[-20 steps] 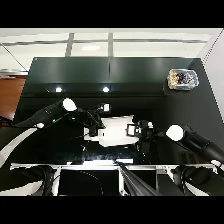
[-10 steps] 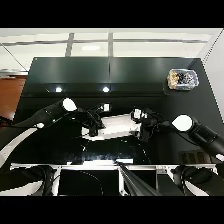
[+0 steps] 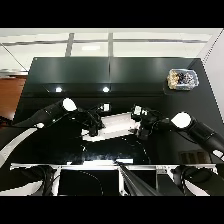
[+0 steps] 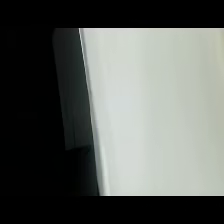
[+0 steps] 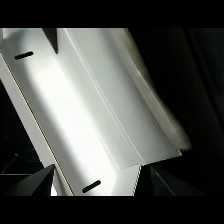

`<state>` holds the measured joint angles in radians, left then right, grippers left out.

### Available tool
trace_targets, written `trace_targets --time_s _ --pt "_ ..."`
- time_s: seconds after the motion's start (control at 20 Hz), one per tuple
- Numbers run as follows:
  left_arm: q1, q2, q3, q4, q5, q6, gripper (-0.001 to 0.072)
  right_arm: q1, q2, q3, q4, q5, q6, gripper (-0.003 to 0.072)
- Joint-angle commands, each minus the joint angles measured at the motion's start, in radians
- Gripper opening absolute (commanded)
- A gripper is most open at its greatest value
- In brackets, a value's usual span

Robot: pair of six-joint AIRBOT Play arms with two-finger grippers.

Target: Fold the box and place the chain.

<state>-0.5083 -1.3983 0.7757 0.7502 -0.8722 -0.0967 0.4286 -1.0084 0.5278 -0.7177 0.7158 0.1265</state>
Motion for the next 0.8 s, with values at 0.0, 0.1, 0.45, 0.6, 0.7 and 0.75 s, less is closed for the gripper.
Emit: trace_targets --time_s 0.0,0.1,0.45,0.6,0.7,0.75 --pt "0.0 -0.001 0.001 0.0 0.0 0.0 0.0026 -0.013 -0.003 0.001 0.008 0.0 0.0 0.0709" --pt "0.0 -0.001 0.001 0.001 0.0 0.0 0.0026 -0.013 -0.003 0.001 0.011 0.001 0.0 0.0709" --pt "-0.028 0.034 0.001 0.115 0.055 0.016 0.0023 -0.013 -0.003 0.001 0.058 0.064 -0.005 0.0709" --pt "-0.037 0.037 0.002 0.116 0.061 0.031 0.0024 -0.012 -0.004 0.001 0.047 0.074 -0.015 0.0709" --pt "-0.037 0.037 0.002 0.116 0.055 0.035 0.0024 -0.012 -0.004 0.0 0.036 0.09 -0.04 0.0709" --pt "-0.037 0.037 0.002 0.115 0.053 0.043 0.0024 -0.012 -0.004 0.0 0.036 0.105 -0.046 0.0709"
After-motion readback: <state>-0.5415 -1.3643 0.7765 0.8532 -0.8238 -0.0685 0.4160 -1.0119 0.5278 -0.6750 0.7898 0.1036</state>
